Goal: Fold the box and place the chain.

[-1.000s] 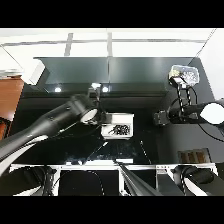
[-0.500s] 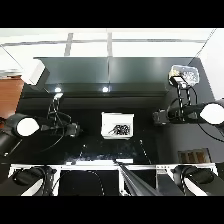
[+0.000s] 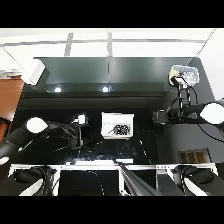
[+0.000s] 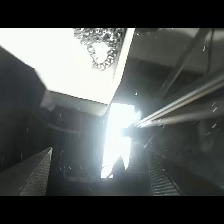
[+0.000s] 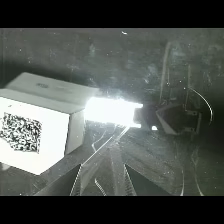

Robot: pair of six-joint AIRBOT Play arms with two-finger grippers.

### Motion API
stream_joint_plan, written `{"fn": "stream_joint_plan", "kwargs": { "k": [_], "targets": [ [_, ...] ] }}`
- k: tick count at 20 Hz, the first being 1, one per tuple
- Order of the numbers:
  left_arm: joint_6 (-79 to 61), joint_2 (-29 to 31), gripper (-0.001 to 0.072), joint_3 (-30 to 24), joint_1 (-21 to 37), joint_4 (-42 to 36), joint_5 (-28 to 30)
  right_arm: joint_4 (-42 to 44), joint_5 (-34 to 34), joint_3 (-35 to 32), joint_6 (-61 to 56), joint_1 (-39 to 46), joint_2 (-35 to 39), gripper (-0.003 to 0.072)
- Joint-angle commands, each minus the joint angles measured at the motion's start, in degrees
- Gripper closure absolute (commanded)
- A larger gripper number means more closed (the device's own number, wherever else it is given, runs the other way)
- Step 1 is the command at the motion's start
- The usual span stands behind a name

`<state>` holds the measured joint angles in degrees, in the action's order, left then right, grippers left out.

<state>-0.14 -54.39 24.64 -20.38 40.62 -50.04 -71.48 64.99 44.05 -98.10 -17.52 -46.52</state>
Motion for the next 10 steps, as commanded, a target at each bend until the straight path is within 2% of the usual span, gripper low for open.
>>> {"fn": "stream_joint_plan", "kwargs": {
  "k": [1, 3, 6, 10],
  "targets": [
    [-13.6, -9.6, -0.0002, 3.3, -0.4, -6.8, 0.7, 0.1, -0.2, 0.0, -1.0, 0.0, 0.0, 0.0381],
    [-13.7, -13.7, -0.0003, 5.4, -0.5, -10.5, 1.7, 0.1, -0.6, 0.0, -1.1, 0.0, 0.0, 0.0381],
    [-17.3, -18.3, -0.0003, 9.0, -1.1, -9.1, -2.0, 0.1, -1.4, 0.0, -1.1, 0.0, -0.1, 0.0381],
    [-14.8, -21.3, -0.0003, 11.5, -3.4, -8.4, 0.8, 0.1, -2.3, 0.0, -1.1, 0.0, -0.1, 0.0381]
  ]
}}
